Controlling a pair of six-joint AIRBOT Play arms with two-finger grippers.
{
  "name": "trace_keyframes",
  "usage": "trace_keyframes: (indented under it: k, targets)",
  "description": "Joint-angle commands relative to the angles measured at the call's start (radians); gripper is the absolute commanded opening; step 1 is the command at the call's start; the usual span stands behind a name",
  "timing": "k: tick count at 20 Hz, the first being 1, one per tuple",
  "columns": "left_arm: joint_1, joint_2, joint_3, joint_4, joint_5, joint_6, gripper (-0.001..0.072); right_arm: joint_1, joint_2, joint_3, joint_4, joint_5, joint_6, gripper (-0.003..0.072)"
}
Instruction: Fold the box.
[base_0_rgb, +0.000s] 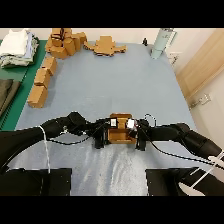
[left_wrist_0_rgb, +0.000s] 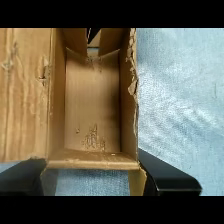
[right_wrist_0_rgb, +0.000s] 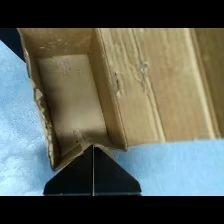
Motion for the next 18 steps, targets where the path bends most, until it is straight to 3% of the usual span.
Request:
trace_keyframes:
  k: [1,6,8,9,11,16,18]
  targets:
    - [0.001,0.0,0.0,0.0,-0.001,0.0,0.03,-0.002,0.052,0.027,-0.226,-0.072,0.377,0.0004]
    - [0.001,0.0,0.0,0.0,-0.001,0.0,0.0299,-0.013,0.221,0.092,-0.879,-0.423,1.242,0.0004]
    - [0.001,0.0,0.0,0.0,-0.001,0.0,0.0299,-0.074,0.256,0.079,-0.991,-0.499,1.526,0.0005]
    - [0.001,0.0,0.0,0.0,-0.001,0.0,0.03,-0.124,0.25,0.065,-0.958,-0.504,1.563,0.0004]
    - [0.001,0.0,0.0,0.0,0.0,0.0,0.0299,-0.212,0.207,0.034,-0.753,-0.457,1.533,0.0004]
    - [0.001,0.0,0.0,0.0,0.0,0.0,0.03,-0.245,0.052,0.018,-0.109,-0.239,1.056,0.0004]
    - [0.001,0.0,0.0,0.0,0.0,0.0,0.03,-0.245,0.022,0.018,-0.019,-0.196,0.97,0.0004]
